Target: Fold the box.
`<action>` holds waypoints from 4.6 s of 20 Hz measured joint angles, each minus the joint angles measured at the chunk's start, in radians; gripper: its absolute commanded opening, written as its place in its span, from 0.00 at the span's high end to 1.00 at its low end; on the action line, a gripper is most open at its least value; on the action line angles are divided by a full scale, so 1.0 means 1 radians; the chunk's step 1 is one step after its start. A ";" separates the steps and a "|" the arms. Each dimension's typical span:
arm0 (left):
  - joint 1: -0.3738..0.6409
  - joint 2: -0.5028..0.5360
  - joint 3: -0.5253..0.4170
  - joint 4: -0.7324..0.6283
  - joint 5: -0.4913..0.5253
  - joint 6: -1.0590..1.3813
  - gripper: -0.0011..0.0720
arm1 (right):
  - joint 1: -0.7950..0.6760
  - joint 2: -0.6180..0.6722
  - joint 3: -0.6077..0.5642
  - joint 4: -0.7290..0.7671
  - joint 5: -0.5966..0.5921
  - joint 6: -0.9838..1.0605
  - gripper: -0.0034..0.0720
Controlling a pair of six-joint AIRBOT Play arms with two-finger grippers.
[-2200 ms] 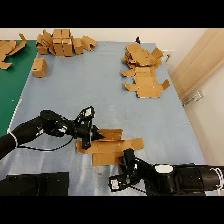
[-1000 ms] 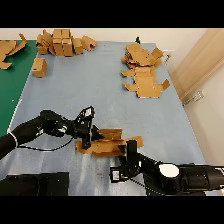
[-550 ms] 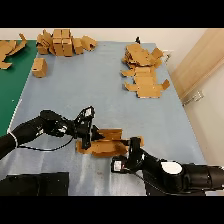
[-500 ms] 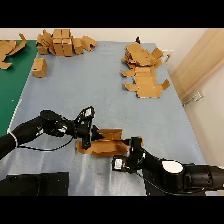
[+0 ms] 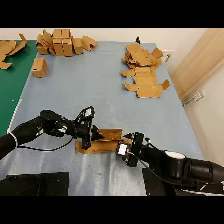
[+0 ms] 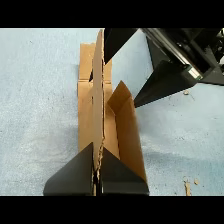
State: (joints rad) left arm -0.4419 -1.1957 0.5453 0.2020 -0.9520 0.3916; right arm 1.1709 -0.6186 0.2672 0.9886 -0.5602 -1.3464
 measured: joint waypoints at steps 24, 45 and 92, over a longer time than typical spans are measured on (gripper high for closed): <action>0.000 0.000 0.000 0.000 0.000 0.000 0.97 | -0.602 -0.352 0.151 1.285 -0.133 -1.564 0.05; 0.000 0.000 0.000 0.000 0.000 0.000 0.97 | -0.602 -0.398 0.169 1.299 -0.182 -1.611 0.05; 0.000 0.000 0.000 0.000 0.000 0.000 0.97 | -0.571 -0.427 0.171 1.226 -0.162 -1.658 0.36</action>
State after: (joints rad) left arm -0.4419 -1.1957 0.5453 0.2020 -0.9520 0.3920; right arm 0.5995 -1.0458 0.4377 2.2143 -0.7219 -3.0043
